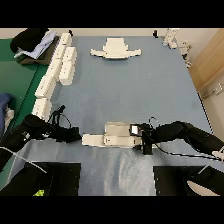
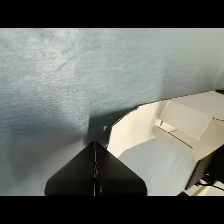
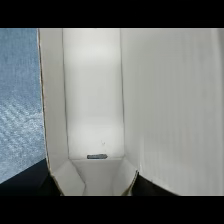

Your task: Fold the box.

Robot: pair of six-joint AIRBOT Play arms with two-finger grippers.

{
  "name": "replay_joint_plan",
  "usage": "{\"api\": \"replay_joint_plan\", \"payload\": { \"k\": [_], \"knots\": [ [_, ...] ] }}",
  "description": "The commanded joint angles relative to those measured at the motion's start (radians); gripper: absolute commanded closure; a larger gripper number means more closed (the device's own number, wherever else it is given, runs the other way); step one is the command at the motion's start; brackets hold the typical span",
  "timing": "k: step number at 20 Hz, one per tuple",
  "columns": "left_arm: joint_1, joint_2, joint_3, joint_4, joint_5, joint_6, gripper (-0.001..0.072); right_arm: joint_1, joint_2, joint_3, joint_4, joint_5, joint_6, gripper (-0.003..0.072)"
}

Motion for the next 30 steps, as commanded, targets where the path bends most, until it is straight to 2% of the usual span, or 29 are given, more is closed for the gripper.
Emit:
{"api": "replay_joint_plan", "payload": {
  "k": [1,3,6,12,16,20,21,22,24,30],
  "knots": [
    [0.001,-0.082,-0.009,-0.140,0.015,0.111,0.0698,0.000,0.000,0.000,0.000,0.000,0.000,0.0173],
    [-0.002,-0.089,-0.009,-0.210,-0.037,0.177,0.0698,0.000,0.000,0.000,0.000,0.000,0.000,0.0173],
    [-0.054,-0.086,-0.009,-0.220,-0.046,0.186,0.0698,0.000,0.000,0.000,0.000,0.000,0.000,0.0173],
    [-0.256,-0.087,-0.009,-0.241,0.066,0.162,0.0698,-0.001,0.000,0.000,0.000,0.000,0.000,0.0173],
    [-0.265,-0.086,0.003,-0.248,0.082,0.163,0.0698,0.000,0.000,0.000,0.000,0.000,0.000,0.0173],
    [-0.265,-0.086,0.045,-0.247,0.030,0.167,0.0693,-0.001,0.000,0.000,0.000,0.000,0.000,0.0173],
    [-0.265,-0.086,0.056,-0.247,0.024,0.167,0.0539,0.000,0.000,0.000,0.000,0.000,0.000,0.0173],
    [-0.265,-0.086,0.064,-0.249,0.020,0.161,0.0282,-0.001,0.000,0.000,0.000,0.000,0.000,0.0173],
    [-0.265,-0.086,0.076,-0.251,0.010,0.159,0.0366,0.000,0.000,0.000,0.000,0.000,0.000,0.0173],
    [-0.265,-0.087,0.085,-0.344,-0.017,0.167,0.0337,0.000,0.000,0.000,0.000,0.000,0.000,0.0173]
  ]
}}
